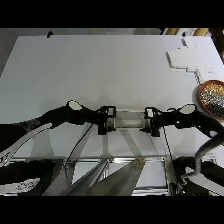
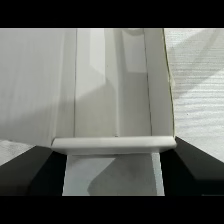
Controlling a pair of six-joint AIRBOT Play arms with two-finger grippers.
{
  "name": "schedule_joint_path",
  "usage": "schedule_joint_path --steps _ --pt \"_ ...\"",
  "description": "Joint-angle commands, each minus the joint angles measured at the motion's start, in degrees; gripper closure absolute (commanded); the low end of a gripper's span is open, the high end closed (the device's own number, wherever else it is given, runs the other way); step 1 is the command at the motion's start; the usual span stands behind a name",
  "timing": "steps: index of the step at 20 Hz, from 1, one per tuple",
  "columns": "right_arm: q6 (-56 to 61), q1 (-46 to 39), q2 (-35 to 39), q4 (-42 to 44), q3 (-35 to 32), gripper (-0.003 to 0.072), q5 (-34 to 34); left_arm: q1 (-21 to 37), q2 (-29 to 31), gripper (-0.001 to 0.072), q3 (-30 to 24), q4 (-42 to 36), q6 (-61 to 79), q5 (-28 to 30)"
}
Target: Fold the box and place the chain.
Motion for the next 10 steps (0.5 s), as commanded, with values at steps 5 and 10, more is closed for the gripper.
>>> schedule_joint_path --steps 5,10 --pt "0.0 0.0 0.0 0.0 0.0 0.0369 0.0 0.0 0.0 0.056 0.0 0.0 0.0 -0.1" --pt "0.0 0.0 0.0 1.9 0.0 0.037 -0.3 0.0 0.1 0.056 0.0 0.0 0.0 -0.1"
